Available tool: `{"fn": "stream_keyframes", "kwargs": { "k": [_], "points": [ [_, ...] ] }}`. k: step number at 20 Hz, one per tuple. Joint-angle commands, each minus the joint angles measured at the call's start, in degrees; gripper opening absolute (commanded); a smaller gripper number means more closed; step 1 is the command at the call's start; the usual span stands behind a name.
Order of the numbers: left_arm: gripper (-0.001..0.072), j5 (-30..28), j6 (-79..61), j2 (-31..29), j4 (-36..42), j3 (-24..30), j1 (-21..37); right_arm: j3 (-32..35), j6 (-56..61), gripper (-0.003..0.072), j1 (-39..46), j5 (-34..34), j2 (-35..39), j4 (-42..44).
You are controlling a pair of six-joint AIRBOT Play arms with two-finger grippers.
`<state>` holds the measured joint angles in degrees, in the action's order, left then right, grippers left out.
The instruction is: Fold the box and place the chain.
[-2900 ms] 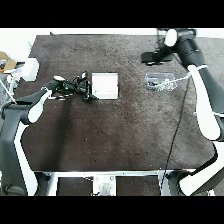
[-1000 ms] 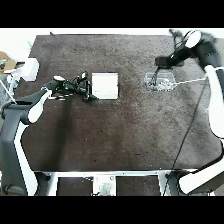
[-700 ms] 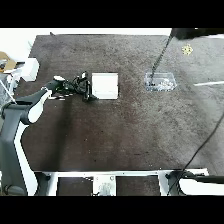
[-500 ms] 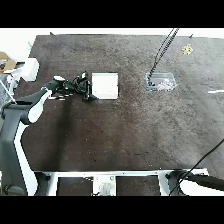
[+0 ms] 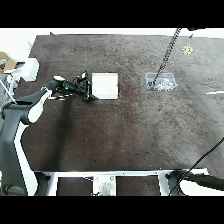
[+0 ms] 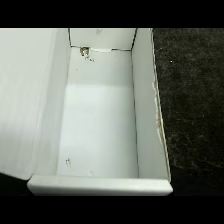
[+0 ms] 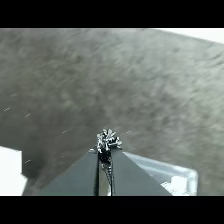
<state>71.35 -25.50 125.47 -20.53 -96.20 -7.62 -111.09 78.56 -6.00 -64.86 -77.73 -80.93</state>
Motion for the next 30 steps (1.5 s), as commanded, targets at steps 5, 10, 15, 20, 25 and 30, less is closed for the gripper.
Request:
{"fn": "stream_keyframes", "kwargs": {
  "k": [5,10,15,20,25,30],
  "points": [
    [0.0184,0.0,-0.02,0.0,0.0,-0.04,0.04,0.02,-2.99,0.0002,-6.73,-1.01,-0.2,4.24],
    [0.0184,0.0,-0.02,0.0,0.0,-0.04,0.04,0.04,-3.8,0.0002,-9.38,-0.85,-2.14,3.43],
    [0.0184,0.0,-0.02,0.0,0.0,-0.04,0.04,0.09,-5.05,0.0002,-11.02,-1.77,-6.73,15.02],
    [0.0184,0.0,0.0,0.0,0.0,-0.04,0.04,0.09,-5.53,0.0002,-17.92,-3.78,-11.3,15.58],
    [0.0184,0.0,-0.02,0.0,0.0,-0.04,0.04,0.09,-5.46,0.0003,-21.09,-1.92,-16.61,15.61],
    [0.0184,0.0,-0.02,0.0,0.0,-0.04,0.04,0.09,-5.25,0.0002,-22.67,-1.2,-22.45,15.63]
  ]
}}
